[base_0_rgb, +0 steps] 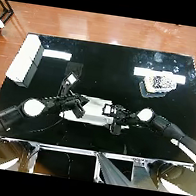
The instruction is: Fold the box and place the chain.
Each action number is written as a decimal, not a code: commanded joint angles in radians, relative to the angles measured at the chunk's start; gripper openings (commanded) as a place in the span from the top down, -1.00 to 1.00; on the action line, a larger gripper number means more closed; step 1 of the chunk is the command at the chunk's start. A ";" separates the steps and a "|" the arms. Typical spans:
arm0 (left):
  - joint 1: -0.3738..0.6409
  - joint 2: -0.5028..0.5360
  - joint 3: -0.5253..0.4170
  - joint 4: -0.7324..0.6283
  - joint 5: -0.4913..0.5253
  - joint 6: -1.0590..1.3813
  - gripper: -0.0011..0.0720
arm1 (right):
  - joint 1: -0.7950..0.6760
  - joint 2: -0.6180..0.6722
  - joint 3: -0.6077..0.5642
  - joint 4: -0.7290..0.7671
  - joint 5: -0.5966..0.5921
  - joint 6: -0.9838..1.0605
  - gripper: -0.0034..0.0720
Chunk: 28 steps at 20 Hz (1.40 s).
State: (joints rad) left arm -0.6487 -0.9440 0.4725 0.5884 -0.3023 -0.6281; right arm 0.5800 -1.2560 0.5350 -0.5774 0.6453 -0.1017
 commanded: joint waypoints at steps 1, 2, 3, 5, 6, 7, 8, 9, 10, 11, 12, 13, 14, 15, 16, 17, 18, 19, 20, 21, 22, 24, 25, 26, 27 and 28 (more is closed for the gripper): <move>-0.010 -0.057 -0.001 -0.001 0.063 0.000 0.90 | 0.001 0.000 0.001 0.000 0.000 0.000 0.09; -0.010 -0.073 -0.001 -0.002 0.066 0.000 0.90 | 0.001 0.000 0.001 0.000 0.000 0.000 0.09; -0.010 -0.090 -0.001 -0.002 0.068 0.000 0.90 | 0.001 0.000 0.001 0.000 0.000 0.000 0.09; -0.010 -0.120 -0.001 -0.002 0.066 0.000 0.90 | 0.001 0.000 0.001 0.000 0.000 0.000 0.09; -0.010 -0.129 -0.001 -0.002 0.066 0.000 0.90 | 0.001 0.000 0.001 0.000 0.000 0.000 0.09; -0.010 -0.134 -0.001 -0.002 0.066 0.000 0.90 | 0.001 0.000 0.001 0.000 0.000 0.000 0.09; -0.010 -0.136 -0.001 -0.002 0.066 0.000 0.90 | 0.001 0.000 0.001 0.000 0.000 0.000 0.09; -0.010 -0.138 -0.001 -0.002 0.066 0.000 0.90 | 0.001 0.000 0.001 0.000 0.000 0.000 0.09; -0.010 -0.142 -0.001 -0.002 0.063 0.000 0.90 | 0.001 0.000 0.001 0.000 0.000 0.000 0.09; -0.010 -0.148 -0.001 -0.002 0.057 -0.002 0.90 | 0.001 0.000 0.001 0.000 0.000 0.000 0.09; -0.011 -0.158 -0.001 -0.002 0.048 -0.003 0.90 | 0.001 0.000 0.001 0.000 0.000 0.000 0.09; -0.010 -0.165 -0.001 0.008 0.036 -0.003 0.90 | 0.001 0.000 0.001 0.000 0.000 0.000 0.09; -0.009 -0.164 0.000 0.016 0.034 -0.003 0.90 | 0.001 0.000 0.001 0.000 0.000 0.000 0.09; -0.009 -0.159 0.005 0.031 0.034 -0.003 0.90 | 0.001 0.000 0.001 0.000 0.000 0.000 0.09; -0.009 -0.150 0.012 0.042 0.034 -0.003 0.90 | 0.001 0.000 0.001 0.000 0.000 0.000 0.09; -0.007 -0.134 0.019 0.055 0.033 -0.003 0.90 | 0.001 0.000 0.001 0.000 0.000 0.000 0.09; -0.004 -0.111 0.022 0.071 0.027 -0.003 0.90 | 0.001 0.000 0.001 0.000 0.000 0.000 0.09; 0.003 -0.080 0.022 0.094 0.009 -0.003 0.90 | 0.001 0.000 0.001 0.000 0.000 0.000 0.09; 0.019 -0.041 0.022 0.127 -0.031 -0.003 0.90 | 0.001 0.000 0.001 0.000 0.000 0.000 0.09; 0.042 0.003 0.022 0.163 -0.090 -0.003 0.90 | 0.001 0.000 0.001 0.000 0.000 0.000 0.09; 0.071 0.047 0.022 0.188 -0.161 -0.004 0.89 | 0.001 0.000 0.001 0.000 0.000 0.000 0.09; 0.153 0.142 0.022 0.238 -0.344 -0.004 0.78 | 0.001 0.000 0.001 0.000 0.000 0.000 0.09; 0.195 0.182 0.022 0.263 -0.428 -0.005 0.36 | 0.001 0.000 0.001 0.000 0.000 0.000 0.09; 0.237 0.215 0.022 0.286 -0.497 -0.008 -0.28 | 0.001 0.000 0.001 0.000 0.000 0.000 0.09; 0.278 0.240 0.022 0.314 -0.547 -0.012 -0.78 | 0.001 0.000 0.001 0.000 0.000 0.000 0.09; 0.311 0.254 0.021 0.340 -0.584 -0.014 -0.78 | 0.001 0.000 0.001 0.000 0.000 0.000 0.09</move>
